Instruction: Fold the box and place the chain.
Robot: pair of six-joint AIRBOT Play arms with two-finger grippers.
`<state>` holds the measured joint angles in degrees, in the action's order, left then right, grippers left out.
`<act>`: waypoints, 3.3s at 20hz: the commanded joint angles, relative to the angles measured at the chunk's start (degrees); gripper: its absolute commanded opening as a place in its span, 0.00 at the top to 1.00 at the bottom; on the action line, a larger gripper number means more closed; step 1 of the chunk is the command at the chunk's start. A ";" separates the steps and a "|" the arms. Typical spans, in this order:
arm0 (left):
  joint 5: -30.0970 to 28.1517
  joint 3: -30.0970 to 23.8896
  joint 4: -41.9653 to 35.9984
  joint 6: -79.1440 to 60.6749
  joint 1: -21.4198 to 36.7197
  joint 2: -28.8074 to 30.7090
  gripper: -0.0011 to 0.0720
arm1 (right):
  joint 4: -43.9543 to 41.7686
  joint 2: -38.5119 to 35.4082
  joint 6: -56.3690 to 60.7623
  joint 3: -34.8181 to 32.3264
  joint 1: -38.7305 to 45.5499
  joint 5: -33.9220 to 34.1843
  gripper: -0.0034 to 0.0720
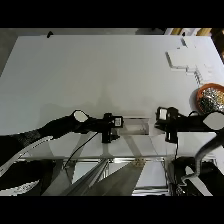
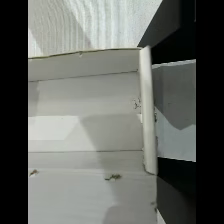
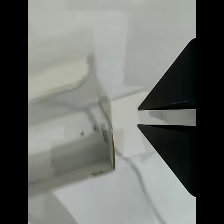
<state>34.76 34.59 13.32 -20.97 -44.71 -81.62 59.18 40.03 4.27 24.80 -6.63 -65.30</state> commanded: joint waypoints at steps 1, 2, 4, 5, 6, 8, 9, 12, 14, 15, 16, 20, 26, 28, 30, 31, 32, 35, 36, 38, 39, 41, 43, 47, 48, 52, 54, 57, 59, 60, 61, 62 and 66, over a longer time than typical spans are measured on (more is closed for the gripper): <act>0.02 -0.02 0.02 0.00 -0.02 -0.02 0.51 | 2.08 1.92 -7.78 -0.31 -4.98 -0.22 0.81; -0.09 -0.02 0.00 0.00 -0.02 -0.02 0.51 | 2.49 2.71 -7.78 -0.48 -5.51 1.95 0.81; 0.24 -0.02 0.00 0.00 -0.02 -0.02 0.51 | 1.88 4.07 -8.35 -1.01 -5.57 4.61 0.81; 0.22 0.00 0.00 0.00 -0.02 -0.02 0.51 | 1.86 4.52 -9.92 -1.25 -5.55 5.03 0.81; 0.22 -0.02 0.02 0.00 -0.02 -0.02 0.51 | 1.86 4.83 -10.86 -1.49 -5.55 5.14 0.81; 0.20 -0.02 0.00 0.00 -0.02 -0.02 0.51 | 0.94 5.01 -10.95 -2.80 -5.55 6.71 0.79; 0.22 -0.02 0.00 0.00 -0.02 -0.02 0.51 | 0.24 5.22 -12.15 -3.65 -5.55 7.78 0.79; 0.22 -0.02 0.00 0.00 -0.02 -0.02 0.51 | 0.11 6.38 -12.98 -5.31 -5.55 11.28 0.79; 0.20 -0.02 0.02 0.00 -0.02 -0.02 0.51 | 0.00 6.43 -12.96 -5.46 -5.22 13.00 0.79; 0.20 -0.02 0.02 0.00 -0.02 -0.02 0.51 | -1.09 6.45 -12.96 -5.46 -4.31 13.38 0.79; 0.22 -0.02 0.00 0.00 -0.02 -0.02 0.51 | -2.56 6.45 -12.96 -5.46 -2.95 13.40 0.79; 0.22 -0.02 0.00 0.00 -0.02 -0.02 0.51 | -10.25 8.35 -17.51 -5.46 -0.26 11.47 0.73; 0.20 -0.02 0.00 0.00 -0.02 -0.02 0.51 | -12.11 11.82 -19.50 -5.46 -0.28 10.25 0.72; 0.20 -0.02 0.00 0.00 -0.02 -0.02 0.51 | -14.64 12.26 -19.96 -5.51 -0.28 10.19 0.72; 0.20 -0.02 0.00 0.00 -0.02 -0.02 0.51 | -15.43 12.87 -20.04 -6.03 -0.28 10.21 0.72; 0.22 -0.02 0.02 0.00 -0.02 -0.02 0.51 | -15.65 13.57 -20.15 -6.32 -0.28 10.10 0.72; 0.20 -0.02 0.00 0.00 -0.02 -0.02 0.51 | -16.50 14.32 -21.55 -6.51 -0.33 9.99 0.72; 0.22 -0.02 0.00 0.00 -0.02 -0.02 0.51 | -22.45 15.58 -25.79 -6.60 -0.33 10.03 0.72; 0.22 -0.02 0.00 0.00 -0.02 -0.02 0.51 | -23.54 16.04 -25.77 -6.62 -0.33 9.99 0.67; 0.22 0.00 0.00 0.00 -0.02 -0.02 0.51 | -23.82 17.46 -25.73 -6.71 -0.33 10.03 0.42; 0.22 0.00 0.00 0.00 -0.02 -0.02 0.51 | -23.76 17.81 -25.53 -6.71 -0.33 10.05 0.38; 0.22 -0.02 0.00 0.00 -0.02 -0.02 0.51 | -23.12 17.68 -23.76 -6.71 -0.33 10.03 0.37; 0.20 0.00 0.00 0.00 -0.02 0.00 0.51 | -20.22 15.91 -19.17 -6.71 -0.31 10.03 0.32; 0.20 -0.02 0.00 0.00 -0.02 -0.02 0.51 | -12.57 5.92 -2.38 -6.71 -0.26 10.01 0.58; 0.22 0.00 0.00 0.00 -0.02 -0.02 0.51 | -12.35 2.64 2.38 -6.71 -0.26 9.90 0.63; 0.22 -0.02 0.00 0.00 -0.02 -0.02 0.51 | -7.87 -8.07 19.39 -6.54 -0.26 8.31 0.93; 0.22 0.00 0.00 0.00 -0.02 -0.02 0.51 | -3.04 -9.07 30.77 -5.29 -0.26 9.16 0.93; 0.22 -0.02 0.00 0.00 -0.02 -0.02 0.51 | -0.79 -7.21 45.20 -2.91 4.35 13.16 0.93; 0.20 0.00 0.00 0.00 -0.02 -0.02 0.51 | -0.44 -4.94 54.23 -2.03 9.73 16.85 0.93; 0.20 -0.02 0.00 0.00 -0.02 -0.02 0.51 | -0.24 -3.80 58.31 -2.03 11.47 18.45 0.93; 0.20 -0.02 0.00 0.00 -0.02 -0.02 0.51 | 0.83 -2.45 61.64 -2.03 12.59 19.08 0.93; 0.20 -0.02 0.00 0.00 -0.02 -0.02 0.51 | 2.97 -1.05 64.13 -2.03 12.83 18.71 0.93; 0.20 -0.02 0.00 0.00 -0.02 -0.02 0.51 | 10.01 6.29 70.53 -2.08 12.83 11.93 0.93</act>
<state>34.98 34.59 13.30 -20.95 -44.71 -81.62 64.64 41.95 67.51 22.59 5.30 -50.19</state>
